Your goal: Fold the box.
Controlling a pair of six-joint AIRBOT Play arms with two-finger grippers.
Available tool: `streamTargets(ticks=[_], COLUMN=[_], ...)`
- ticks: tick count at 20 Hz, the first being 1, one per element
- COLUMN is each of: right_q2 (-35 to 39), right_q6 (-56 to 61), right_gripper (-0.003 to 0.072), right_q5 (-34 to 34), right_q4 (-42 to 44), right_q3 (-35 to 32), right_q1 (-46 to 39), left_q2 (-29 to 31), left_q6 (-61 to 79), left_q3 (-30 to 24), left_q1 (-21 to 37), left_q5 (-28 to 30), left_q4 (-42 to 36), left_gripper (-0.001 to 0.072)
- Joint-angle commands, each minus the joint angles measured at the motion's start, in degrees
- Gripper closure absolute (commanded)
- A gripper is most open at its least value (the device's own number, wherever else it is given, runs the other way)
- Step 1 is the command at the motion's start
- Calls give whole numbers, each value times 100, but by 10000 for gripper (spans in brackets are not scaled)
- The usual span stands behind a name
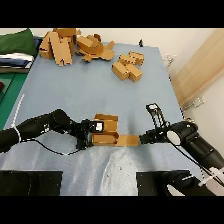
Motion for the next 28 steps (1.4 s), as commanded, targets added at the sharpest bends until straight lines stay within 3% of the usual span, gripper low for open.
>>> streamTargets(ticks=[1, 7, 18, 23, 28], right_q2=[-92, -181, -590, -586, -584], right_q6=[87, -957, -1419, -2063, -2175], right_gripper=[686, 686, 686, 686, 682], right_q5=[-680, -1624, -1860, -1860, -1759], right_q4=[688, 2986, 4113, 5191, 5281], right_q3=[-531, -638, -638, -638, -634], right_q1=[-319, -315, -313, -313, -315], left_q2=[-2, -2, -2, -2, -2], left_q6=[4, 4, 4, 4, 4], left_q3=[0, 0, 0, 0, 0], left_q1=[4, 4, 4, 4, 4], left_q5=[2, 0, 2, 0, 0], left_q4=[2, 2, 2, 2, 2], left_gripper=[443, 444, 444, 443, 444])
